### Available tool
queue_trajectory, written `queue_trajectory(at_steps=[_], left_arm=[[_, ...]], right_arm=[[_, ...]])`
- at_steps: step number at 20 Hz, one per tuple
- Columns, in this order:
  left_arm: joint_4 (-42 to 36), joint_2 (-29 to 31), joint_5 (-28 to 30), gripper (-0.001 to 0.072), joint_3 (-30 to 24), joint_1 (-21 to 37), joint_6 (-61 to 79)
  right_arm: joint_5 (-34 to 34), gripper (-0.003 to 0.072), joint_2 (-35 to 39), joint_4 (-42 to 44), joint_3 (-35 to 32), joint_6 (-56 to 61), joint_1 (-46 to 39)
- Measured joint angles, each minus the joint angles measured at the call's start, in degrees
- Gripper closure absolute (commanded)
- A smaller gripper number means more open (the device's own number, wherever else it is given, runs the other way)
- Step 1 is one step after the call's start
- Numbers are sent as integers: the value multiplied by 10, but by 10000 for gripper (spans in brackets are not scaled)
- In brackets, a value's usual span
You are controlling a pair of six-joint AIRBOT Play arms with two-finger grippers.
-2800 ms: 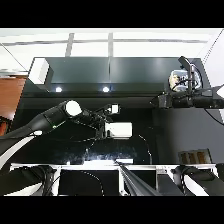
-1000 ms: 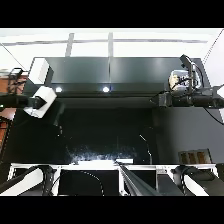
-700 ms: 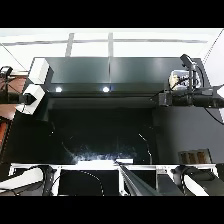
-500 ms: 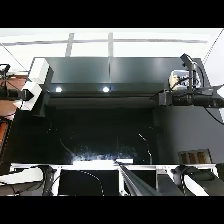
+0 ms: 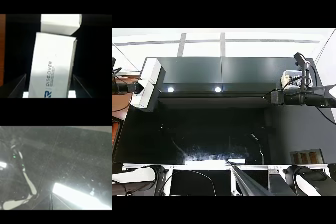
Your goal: Fold the box and place the chain.
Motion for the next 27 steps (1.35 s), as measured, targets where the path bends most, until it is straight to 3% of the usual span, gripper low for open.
queue_trajectory(at_steps=[1, 3, 4, 7, 9, 14, 18, 27], left_arm=[[0, 17, -4, 23, 1, -1, -3], [-18, 61, -27, 489, 2, -7, -24], [-29, 81, -49, 687, 2, -16, -41], [-46, 136, -118, 688, -5, -84, -76], [-52, 180, -134, 687, -35, -155, -106], [-53, 284, -71, 686, -178, -289, -162], [-53, 319, -49, 684, -229, -314, -183], [-53, 333, -39, 683, -247, -324, -193]], right_arm=[[0, 647, 0, 0, 0, 0, 0], [-3, 647, 0, -4, 0, 0, 0], [-5, 646, 0, -9, 0, 0, 0], [-19, 647, 1, -42, 0, 4, 0], [-46, 648, 7, -84, -10, 27, 0], [-140, 648, 33, -204, -85, 118, 0], [-184, 649, 39, -242, -110, 146, 0], [-204, 648, 40, -259, -119, 159, 0]])
